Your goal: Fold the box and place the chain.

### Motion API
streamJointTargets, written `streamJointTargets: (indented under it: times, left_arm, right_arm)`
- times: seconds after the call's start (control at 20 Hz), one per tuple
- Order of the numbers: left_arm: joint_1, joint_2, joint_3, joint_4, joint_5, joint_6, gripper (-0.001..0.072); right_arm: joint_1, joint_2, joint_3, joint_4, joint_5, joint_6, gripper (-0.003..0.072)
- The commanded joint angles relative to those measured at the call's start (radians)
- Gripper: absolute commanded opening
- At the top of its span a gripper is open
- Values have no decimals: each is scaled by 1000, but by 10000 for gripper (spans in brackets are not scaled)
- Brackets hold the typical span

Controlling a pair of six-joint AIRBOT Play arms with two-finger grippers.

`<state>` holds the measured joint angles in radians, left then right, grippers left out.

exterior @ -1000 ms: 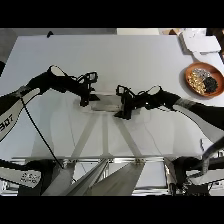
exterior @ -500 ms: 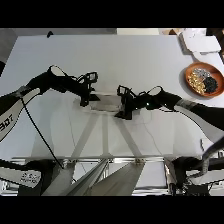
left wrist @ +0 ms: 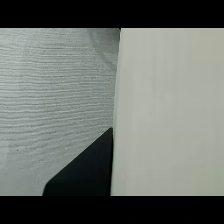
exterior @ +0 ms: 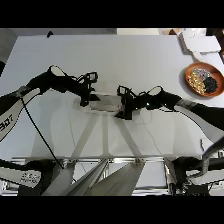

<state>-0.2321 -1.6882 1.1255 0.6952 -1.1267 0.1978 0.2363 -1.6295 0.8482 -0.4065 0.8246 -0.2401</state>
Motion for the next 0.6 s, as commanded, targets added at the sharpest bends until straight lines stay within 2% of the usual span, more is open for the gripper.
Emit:
streamJointTargets:
  times: [0.0, 0.05, 0.55]
  left_arm:
    - [0, 1, 1, 0, 0, 0, 12]
    - [0, 1, 1, 0, 0, 0, 12]
    - [0, 1, 1, 0, 0, 0, 12]
  right_arm:
    - [0, 0, -1, -8, 1, 0, 574]
    - [0, 0, -1, -9, 1, 0, 527]
    - [0, 0, -1, -9, 1, 0, 527]
